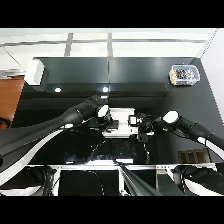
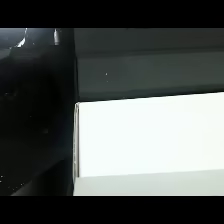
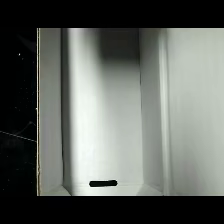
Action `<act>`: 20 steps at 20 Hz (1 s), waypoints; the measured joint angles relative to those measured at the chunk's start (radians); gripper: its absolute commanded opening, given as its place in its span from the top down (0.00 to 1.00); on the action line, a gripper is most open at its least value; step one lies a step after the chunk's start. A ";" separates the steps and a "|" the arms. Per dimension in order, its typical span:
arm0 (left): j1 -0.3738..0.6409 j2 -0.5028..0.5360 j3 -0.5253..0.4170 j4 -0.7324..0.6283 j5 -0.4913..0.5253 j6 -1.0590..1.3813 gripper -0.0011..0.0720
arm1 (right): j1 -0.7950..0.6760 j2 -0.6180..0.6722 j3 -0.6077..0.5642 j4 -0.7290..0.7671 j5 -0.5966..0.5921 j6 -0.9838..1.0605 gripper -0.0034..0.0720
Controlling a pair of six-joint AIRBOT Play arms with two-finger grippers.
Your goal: Fold the box and place the chain.
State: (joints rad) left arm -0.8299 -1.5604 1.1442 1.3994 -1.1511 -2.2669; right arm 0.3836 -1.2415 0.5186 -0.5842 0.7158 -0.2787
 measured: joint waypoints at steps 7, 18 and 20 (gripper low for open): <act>0.005 0.000 0.009 0.029 -0.027 -0.034 0.96 | 0.000 0.000 0.000 0.001 -0.002 0.003 0.72; 0.003 0.000 0.010 0.029 -0.017 -0.036 0.96 | 0.000 0.000 0.000 0.001 0.001 0.001 0.72; 0.003 0.000 0.010 0.026 -0.019 -0.037 0.95 | 0.000 0.000 0.000 0.000 0.002 0.000 0.36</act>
State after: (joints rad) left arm -0.8272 -1.5608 1.1542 1.4258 -1.1706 -2.3035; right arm 0.3836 -1.2411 0.5186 -0.5842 0.7181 -0.2787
